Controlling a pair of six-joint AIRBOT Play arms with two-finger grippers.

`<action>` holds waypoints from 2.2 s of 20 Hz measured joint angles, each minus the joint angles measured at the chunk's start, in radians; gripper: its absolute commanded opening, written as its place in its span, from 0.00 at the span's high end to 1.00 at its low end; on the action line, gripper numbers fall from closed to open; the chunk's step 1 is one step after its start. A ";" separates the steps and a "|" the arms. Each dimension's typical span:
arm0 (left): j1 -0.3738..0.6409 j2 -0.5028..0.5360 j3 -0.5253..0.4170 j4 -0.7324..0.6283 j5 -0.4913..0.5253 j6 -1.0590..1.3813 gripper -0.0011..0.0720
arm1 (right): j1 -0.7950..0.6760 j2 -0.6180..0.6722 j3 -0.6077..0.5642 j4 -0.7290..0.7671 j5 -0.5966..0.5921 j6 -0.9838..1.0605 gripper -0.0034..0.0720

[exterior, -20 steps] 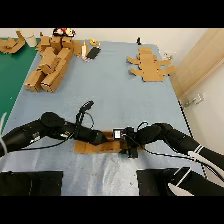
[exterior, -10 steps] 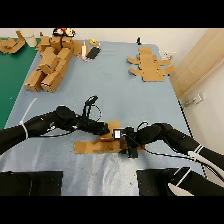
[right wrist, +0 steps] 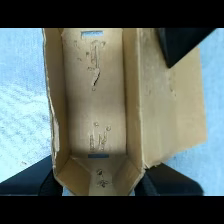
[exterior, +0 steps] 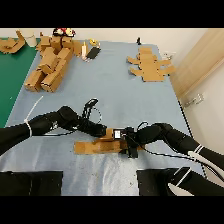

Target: Fold the box.

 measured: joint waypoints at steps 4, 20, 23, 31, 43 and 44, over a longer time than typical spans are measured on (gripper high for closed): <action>0.029 0.038 0.034 0.010 -0.045 0.100 0.97 | 0.000 0.000 0.000 0.000 0.000 0.000 0.27; 0.059 0.761 -0.357 0.307 -0.131 0.562 0.05 | 0.000 0.000 0.000 0.000 0.000 0.000 0.27; 0.056 0.745 -0.386 0.305 -0.129 0.624 0.05 | 0.000 0.000 0.000 0.000 0.000 0.000 0.27; -0.059 0.532 -0.341 0.301 -0.081 0.767 0.05 | 0.000 0.000 0.000 0.000 0.000 0.000 0.27; -0.082 0.267 -0.197 0.300 -0.017 0.784 0.52 | 0.000 0.000 0.000 0.000 0.000 0.000 0.27; -0.082 0.258 -0.193 0.301 -0.017 0.784 0.52 | 0.000 0.000 0.000 0.000 0.000 0.000 0.27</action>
